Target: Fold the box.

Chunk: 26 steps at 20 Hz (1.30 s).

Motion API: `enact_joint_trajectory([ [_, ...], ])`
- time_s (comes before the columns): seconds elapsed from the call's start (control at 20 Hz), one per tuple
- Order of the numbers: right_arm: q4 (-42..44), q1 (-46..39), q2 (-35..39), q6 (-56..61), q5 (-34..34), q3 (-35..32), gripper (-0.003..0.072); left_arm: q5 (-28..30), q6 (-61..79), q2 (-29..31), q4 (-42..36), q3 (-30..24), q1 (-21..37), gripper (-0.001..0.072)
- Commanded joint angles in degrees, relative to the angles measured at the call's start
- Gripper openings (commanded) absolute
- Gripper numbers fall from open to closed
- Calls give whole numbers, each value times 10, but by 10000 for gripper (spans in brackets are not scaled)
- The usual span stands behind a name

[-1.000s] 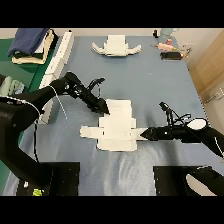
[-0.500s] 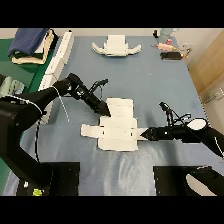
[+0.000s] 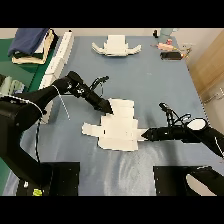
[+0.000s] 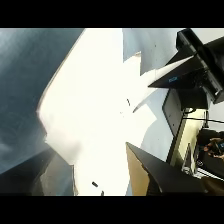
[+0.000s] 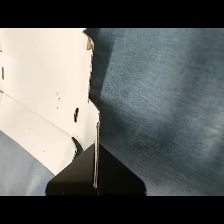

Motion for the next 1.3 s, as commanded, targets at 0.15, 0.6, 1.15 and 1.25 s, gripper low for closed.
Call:
enact_joint_trajectory([
  [0.15,-5,1,0,-10,3,0,3,11,6,-13,0,5,-8,588],
  [0.6,-5,1,0,-31,43,22,3,7,7,-19,0,10,-10,587],
  [1.15,-5,1,0,-31,27,36,3,-91,0,-19,28,17,-10,295],
  [1.25,-5,1,0,-31,28,36,3,-90,0,-19,26,17,-10,295],
])
